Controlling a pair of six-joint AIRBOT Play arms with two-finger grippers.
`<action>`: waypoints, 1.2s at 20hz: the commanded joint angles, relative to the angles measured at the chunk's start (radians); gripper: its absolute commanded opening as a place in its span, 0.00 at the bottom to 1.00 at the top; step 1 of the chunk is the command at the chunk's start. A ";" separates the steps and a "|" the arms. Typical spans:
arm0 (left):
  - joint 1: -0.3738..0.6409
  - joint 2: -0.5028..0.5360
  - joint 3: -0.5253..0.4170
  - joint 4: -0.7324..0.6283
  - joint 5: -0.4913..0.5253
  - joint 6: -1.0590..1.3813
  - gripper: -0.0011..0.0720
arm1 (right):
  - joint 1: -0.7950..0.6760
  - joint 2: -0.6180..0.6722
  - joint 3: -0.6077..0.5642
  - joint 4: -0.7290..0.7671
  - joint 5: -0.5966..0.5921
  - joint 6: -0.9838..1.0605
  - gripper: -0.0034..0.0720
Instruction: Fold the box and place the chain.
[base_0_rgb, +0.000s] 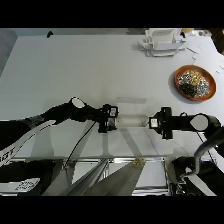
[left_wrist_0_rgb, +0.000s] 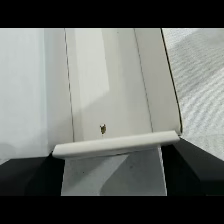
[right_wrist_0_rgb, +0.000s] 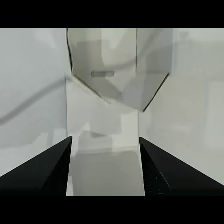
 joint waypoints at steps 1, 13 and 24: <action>0.001 0.001 0.000 0.000 0.000 0.000 0.21 | 0.000 -0.060 -0.006 0.090 -0.048 -0.069 0.66; 0.001 0.001 0.000 0.000 0.000 0.000 0.21 | 0.000 -0.093 -0.008 0.226 -0.051 -0.138 0.45; 0.001 0.001 0.000 0.000 0.000 0.000 0.21 | 0.000 -0.093 -0.018 0.280 -0.049 -0.140 0.28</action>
